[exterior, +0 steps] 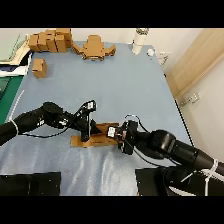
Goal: Fold the box.
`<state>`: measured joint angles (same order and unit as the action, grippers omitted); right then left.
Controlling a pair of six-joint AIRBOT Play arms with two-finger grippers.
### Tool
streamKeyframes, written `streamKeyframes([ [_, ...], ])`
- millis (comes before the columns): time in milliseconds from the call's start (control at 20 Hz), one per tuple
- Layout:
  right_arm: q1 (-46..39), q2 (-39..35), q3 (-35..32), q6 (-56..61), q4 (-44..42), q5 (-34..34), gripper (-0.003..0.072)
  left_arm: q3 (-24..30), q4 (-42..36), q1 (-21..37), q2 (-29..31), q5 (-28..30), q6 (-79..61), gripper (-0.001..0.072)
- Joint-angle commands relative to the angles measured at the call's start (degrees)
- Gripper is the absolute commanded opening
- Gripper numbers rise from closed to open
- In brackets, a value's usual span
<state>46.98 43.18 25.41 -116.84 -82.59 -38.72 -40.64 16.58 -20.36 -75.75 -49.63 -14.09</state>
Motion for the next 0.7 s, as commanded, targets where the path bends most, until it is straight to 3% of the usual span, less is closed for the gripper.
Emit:
streamKeyframes([
  [0, -10.82, 2.62, 0.02, -30.12, -26.75, 1.16, 0.0715, 0.0, 0.0, 0.02, -0.04, 0.02, -0.02, 0.0012],
  [100, -16.17, 5.66, 0.15, -42.05, -37.2, 0.9, 0.0715, 0.0, 0.0, 0.02, -0.02, 0.04, 0.0, 0.0012],
  [200, -18.99, 9.38, 0.24, -45.13, -40.92, 0.04, 0.0715, 0.0, 0.0, 0.02, -0.02, 0.04, 0.0, 0.0012],
  [650, -19.5, 17.14, 1.9, -50.77, -44.68, -0.55, 0.0714, 0.0, 0.0, 0.02, -0.02, 0.02, 0.0, 0.0012],
])
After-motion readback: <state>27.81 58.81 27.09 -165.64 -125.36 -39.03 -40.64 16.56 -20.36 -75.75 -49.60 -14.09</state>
